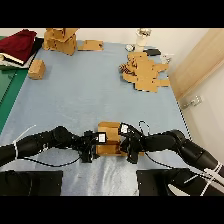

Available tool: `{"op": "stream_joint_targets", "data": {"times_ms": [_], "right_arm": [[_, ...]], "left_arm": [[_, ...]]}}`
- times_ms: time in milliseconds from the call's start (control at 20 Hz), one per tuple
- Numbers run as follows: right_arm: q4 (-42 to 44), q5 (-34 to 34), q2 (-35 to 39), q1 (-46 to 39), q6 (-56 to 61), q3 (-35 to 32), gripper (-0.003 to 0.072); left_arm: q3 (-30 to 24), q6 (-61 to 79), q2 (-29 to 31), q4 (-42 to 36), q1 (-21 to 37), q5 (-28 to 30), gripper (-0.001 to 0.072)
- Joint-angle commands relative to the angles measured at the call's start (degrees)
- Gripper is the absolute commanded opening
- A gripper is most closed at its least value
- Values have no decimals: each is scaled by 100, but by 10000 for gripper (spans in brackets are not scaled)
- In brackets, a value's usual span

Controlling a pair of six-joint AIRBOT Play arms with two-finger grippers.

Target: Fold the box.

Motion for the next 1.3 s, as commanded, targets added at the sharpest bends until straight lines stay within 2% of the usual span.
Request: {"op": "stream_joint_targets", "data": {"times_ms": [0,50,150,300,600,650,700,750,850,900,950,1050,1150,1200,1250], "right_arm": [[70,105,-79,144,-103,-2,330],[83,142,-81,173,-105,-2,421],[61,267,-81,249,-105,-2,539],[48,343,-81,264,-103,-2,589],[-160,114,-70,260,208,52,586],[-376,-157,-68,260,599,131,567],[-675,-494,-70,260,1062,236,461],[-1084,-911,-68,260,1681,382,296],[-1971,-1663,-70,260,3178,680,98],[-2376,-1996,-68,260,3641,798,73],[-2743,-2337,-68,260,4013,898,4],[-3412,-2734,-66,195,5226,1005,4],[-4238,-3126,-68,33,7425,1008,4],[-4376,-3329,-70,-138,8400,984,4],[-4288,-3300,-70,-308,8841,911,4]], "left_arm": [[4,2,-4,2,0,0,454],[4,2,-4,0,0,0,454],[4,2,-4,0,0,0,454],[4,2,-4,0,2,0,454],[4,2,-4,0,0,0,454],[4,2,-4,0,0,0,454],[4,2,-4,0,0,0,454],[4,2,-4,0,0,0,454],[4,2,-4,0,0,0,454],[4,2,-4,2,0,0,454],[4,2,-4,0,0,0,454],[4,2,-4,0,0,0,454],[4,2,-4,0,0,0,454],[4,4,-4,2,0,0,454],[4,2,-4,0,0,0,454]]}}
